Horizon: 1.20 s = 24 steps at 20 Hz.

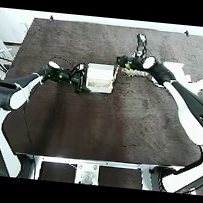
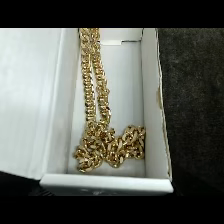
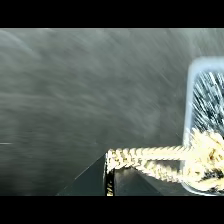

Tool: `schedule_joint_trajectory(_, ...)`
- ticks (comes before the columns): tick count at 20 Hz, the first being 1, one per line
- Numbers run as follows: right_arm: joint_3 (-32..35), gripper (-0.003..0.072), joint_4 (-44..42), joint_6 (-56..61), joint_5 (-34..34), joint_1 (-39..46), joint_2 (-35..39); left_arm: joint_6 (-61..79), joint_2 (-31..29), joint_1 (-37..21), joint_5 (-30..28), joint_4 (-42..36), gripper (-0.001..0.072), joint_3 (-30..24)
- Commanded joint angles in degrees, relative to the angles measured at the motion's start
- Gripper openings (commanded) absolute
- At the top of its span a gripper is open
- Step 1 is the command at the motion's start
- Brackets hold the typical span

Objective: Fold the box and place the chain.

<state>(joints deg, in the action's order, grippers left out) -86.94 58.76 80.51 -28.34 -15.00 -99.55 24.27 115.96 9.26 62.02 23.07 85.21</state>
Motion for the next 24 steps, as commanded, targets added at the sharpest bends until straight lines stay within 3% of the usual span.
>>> schedule_joint_trajectory(1, -0.07, 0.0011, 5.99, 1.05, -5.05, -1.6, 7.65, 0.02, -0.02, -0.02, 0.0, 0.02, 0.0467, 0.04)
schedule_joint_trajectory(6, -0.07, 0.0011, 22.91, 11.06, -10.23, -6.8, 17.57, 0.02, -0.02, -0.02, 0.0, 0.02, 0.0467, 0.04)
schedule_joint_trajectory(9, -0.07, 0.0011, 28.13, 13.88, -13.14, -9.79, 21.57, 0.02, -0.02, -0.02, 0.0, 0.02, 0.0467, 0.04)
schedule_joint_trajectory(16, -0.07, 0.0011, 34.91, 19.28, -19.8, -16.26, 27.12, 0.02, -0.02, -0.02, 0.0, 0.02, 0.0467, 0.04)
schedule_joint_trajectory(24, -0.07, 0.0011, 39.67, 27.1, -25.24, -23.37, 27.69, 0.02, -0.02, -0.02, 0.0, 0.02, 0.0467, 0.04)
